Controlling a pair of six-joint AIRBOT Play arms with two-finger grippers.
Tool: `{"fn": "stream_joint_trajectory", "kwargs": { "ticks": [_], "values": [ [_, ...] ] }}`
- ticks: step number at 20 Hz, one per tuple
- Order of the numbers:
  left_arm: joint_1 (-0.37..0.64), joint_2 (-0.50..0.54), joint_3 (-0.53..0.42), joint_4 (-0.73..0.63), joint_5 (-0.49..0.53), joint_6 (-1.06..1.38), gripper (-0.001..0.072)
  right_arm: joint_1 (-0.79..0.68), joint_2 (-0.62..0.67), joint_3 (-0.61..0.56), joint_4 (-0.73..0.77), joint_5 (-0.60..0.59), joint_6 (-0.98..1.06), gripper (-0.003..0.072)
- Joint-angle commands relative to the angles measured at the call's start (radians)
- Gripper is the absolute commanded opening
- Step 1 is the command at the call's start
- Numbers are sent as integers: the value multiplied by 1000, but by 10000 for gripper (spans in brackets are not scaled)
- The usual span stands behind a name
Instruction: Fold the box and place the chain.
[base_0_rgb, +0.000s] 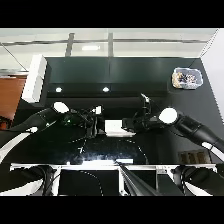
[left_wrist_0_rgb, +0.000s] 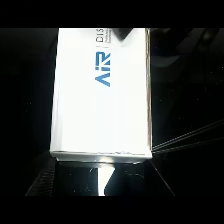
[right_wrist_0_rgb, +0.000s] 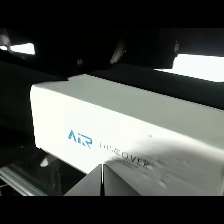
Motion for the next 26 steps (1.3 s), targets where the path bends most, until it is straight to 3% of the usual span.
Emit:
{"fn": "stream_joint_trajectory", "kwargs": {
  "ticks": [1,4,7,9,11,18,22,26],
  "values": [
    [-1,0,0,0,0,1,394,-47,80,33,-3,33,-35,10],
    [-1,0,0,-1,0,2,394,-163,185,59,-38,130,-84,11],
    [-1,0,0,0,0,2,394,-335,261,59,-233,193,-56,11],
    [-1,0,0,-1,-5,-14,409,-446,270,59,-261,233,-58,11],
    [-1,2,0,-1,-29,-40,707,-531,270,59,-260,262,-68,11],
    [19,170,54,290,-240,-419,708,-689,270,60,-259,329,-134,12],
    [-34,196,159,283,-196,-560,707,-692,270,60,-260,325,-157,12],
    [-157,79,284,282,-110,-628,707,-692,270,60,-260,302,-163,12]
  ]
}}
